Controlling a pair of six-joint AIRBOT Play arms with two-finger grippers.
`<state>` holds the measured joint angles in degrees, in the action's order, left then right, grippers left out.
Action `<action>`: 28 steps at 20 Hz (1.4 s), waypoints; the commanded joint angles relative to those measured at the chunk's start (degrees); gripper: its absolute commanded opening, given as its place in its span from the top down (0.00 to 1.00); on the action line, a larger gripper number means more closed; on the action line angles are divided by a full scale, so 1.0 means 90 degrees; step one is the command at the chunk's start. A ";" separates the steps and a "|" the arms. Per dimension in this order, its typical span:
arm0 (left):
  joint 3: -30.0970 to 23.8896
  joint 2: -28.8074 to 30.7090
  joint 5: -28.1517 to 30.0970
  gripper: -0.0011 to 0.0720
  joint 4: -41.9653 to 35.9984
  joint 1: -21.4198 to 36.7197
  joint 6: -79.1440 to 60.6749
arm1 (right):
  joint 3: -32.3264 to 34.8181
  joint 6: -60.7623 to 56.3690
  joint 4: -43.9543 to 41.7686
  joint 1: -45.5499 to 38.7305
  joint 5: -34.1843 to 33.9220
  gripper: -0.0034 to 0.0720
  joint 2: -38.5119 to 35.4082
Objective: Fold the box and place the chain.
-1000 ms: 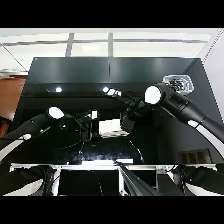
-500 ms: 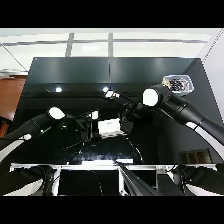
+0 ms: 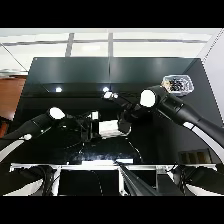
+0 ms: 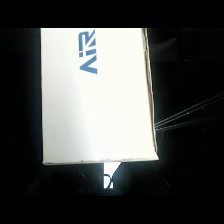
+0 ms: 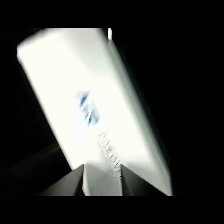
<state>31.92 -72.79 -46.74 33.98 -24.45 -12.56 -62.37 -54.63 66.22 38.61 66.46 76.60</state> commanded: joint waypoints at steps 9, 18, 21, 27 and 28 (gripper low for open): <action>-0.0002 0.0002 0.0022 0.32 -0.0017 0.0002 0.0044 | -0.0078 -0.1129 0.0119 -0.0896 0.1013 0.70 -0.0639; -0.0002 0.0002 0.0022 0.32 -0.0017 0.0000 0.0044 | 0.1945 -0.1069 -0.4520 -0.1605 -0.0459 0.92 -0.0376; -0.0002 0.0002 0.0022 0.32 -0.0015 0.0000 0.0044 | 0.1945 -0.1069 -0.4493 -0.1605 -0.0588 0.92 -0.0143; -0.0002 0.0002 0.0027 0.32 0.0002 -0.0019 0.0044 | 0.1945 -0.1258 -0.3859 -0.1603 -0.0534 0.92 0.0053; -0.0002 0.0002 0.0027 0.32 0.0002 -0.0017 0.0046 | 0.1945 -0.1285 -0.3755 -0.1603 -0.0549 0.92 0.0058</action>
